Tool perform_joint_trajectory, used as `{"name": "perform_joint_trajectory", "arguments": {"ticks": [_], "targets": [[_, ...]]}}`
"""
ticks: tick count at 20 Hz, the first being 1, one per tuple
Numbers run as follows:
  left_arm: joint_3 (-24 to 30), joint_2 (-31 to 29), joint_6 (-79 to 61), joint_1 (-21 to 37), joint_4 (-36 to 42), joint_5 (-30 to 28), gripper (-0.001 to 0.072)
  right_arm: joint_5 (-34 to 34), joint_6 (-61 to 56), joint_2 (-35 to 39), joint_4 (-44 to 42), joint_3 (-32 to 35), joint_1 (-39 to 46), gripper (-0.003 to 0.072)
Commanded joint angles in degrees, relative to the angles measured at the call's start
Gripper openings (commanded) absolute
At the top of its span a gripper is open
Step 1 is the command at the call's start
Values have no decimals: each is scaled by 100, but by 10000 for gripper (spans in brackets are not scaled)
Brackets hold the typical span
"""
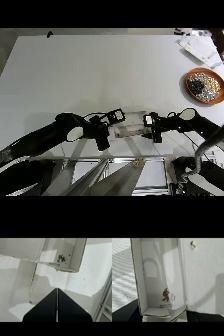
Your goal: Fold the box and place the chain.
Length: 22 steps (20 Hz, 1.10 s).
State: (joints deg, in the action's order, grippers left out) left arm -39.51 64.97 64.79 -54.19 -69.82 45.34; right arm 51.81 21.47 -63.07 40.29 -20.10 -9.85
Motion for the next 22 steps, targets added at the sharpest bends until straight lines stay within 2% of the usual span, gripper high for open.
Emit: {"name": "perform_joint_trajectory", "arguments": {"ticks": [1, 5, 9, 12, 14, 16, 22], "targets": [[107, 328, -33, -2, -9, -212, 2, 0, -2, -2, -2, 0, 2, 385], [107, 723, -37, -2, -348, -387, 2, 0, -2, -2, -2, 0, 2, 385], [107, 780, -52, -2, -896, -409, 4, 0, -2, -2, -2, 0, 2, 385], [105, 778, -295, -2, -1123, -404, 83, 0, -2, -2, -2, 0, 2, 385], [105, 763, -863, -11, -1036, -433, 95, 0, -2, -2, -2, 0, 2, 385], [105, 750, -1394, -13, -911, -490, 211, 0, -2, -2, -2, 0, 2, 385], [105, 730, -1493, -9, -791, -876, 224, 0, -2, -2, -2, 0, 2, 385]]}}
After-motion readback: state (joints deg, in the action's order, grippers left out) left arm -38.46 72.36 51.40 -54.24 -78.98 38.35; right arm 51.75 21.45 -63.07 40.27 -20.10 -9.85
